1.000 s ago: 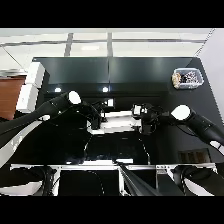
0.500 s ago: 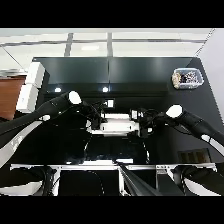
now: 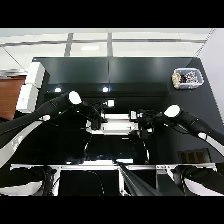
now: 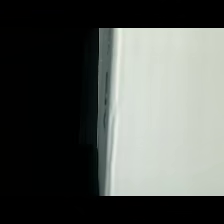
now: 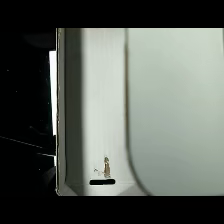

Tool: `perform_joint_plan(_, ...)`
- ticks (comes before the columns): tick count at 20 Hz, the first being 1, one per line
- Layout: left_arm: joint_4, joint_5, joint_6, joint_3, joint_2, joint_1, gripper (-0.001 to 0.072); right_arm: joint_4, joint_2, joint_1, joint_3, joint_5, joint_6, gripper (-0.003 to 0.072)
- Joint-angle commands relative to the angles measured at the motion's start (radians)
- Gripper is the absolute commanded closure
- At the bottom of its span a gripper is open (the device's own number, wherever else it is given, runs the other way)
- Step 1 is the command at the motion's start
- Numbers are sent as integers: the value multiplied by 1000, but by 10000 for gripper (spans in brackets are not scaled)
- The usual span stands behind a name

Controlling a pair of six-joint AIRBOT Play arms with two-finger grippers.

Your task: Fold the box and place the chain.

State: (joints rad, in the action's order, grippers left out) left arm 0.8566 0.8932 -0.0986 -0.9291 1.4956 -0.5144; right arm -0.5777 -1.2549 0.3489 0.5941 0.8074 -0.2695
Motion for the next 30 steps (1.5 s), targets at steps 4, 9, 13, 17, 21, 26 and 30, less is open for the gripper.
perform_joint_plan(4, -1, 0, -2, 0, 1, 0, 684, 0, -23, 0, -1, 1, 0, 140)
perform_joint_plan(9, -1, 0, -2, 0, 1, 0, 683, -2, -34, 0, 0, -1, 0, 71)
perform_joint_plan(13, -1, 0, -2, 0, 1, 0, 684, -1, -51, 4, 0, -5, 3, 72)
perform_joint_plan(17, -1, 0, -2, 0, 1, 0, 684, -2, -51, 8, 0, -25, 22, 73)
perform_joint_plan(21, -1, 0, -2, 0, 1, 0, 683, -27, -54, 22, 0, -38, 42, 73)
perform_joint_plan(26, -1, 0, -2, 0, 1, 0, 683, -54, -55, 13, 0, -41, 106, 74)
perform_joint_plan(30, -1, 0, -2, 0, 1, 0, 684, -63, -55, 0, 0, -20, 105, 73)
